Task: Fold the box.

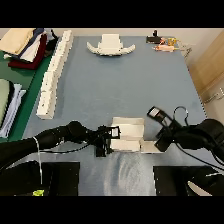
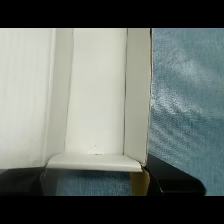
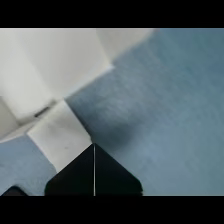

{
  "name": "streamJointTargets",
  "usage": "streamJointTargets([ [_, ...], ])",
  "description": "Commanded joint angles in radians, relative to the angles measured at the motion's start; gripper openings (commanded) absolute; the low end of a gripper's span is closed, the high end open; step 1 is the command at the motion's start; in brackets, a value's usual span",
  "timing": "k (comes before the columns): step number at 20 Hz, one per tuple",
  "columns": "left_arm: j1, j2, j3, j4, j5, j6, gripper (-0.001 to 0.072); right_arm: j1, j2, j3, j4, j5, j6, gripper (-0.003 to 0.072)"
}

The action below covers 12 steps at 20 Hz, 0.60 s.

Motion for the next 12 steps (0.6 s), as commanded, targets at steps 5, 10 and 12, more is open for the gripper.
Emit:
streamJointTargets([
  [5, 0.000, 0.000, 0.000, 0.001, 0.000, 0.001, 0.0596, -0.193, -0.059, 0.041, -0.159, -0.320, 0.719, 0.0003],
  [10, 0.000, 0.000, 0.000, 0.001, 0.000, 0.001, 0.0596, -0.214, -0.174, -0.043, 0.188, -0.192, 0.562, 0.0003],
  [12, 0.000, 0.000, 0.000, 0.001, 0.000, 0.001, 0.0596, -0.213, -0.182, -0.045, 0.328, -0.145, 0.486, 0.0003],
])
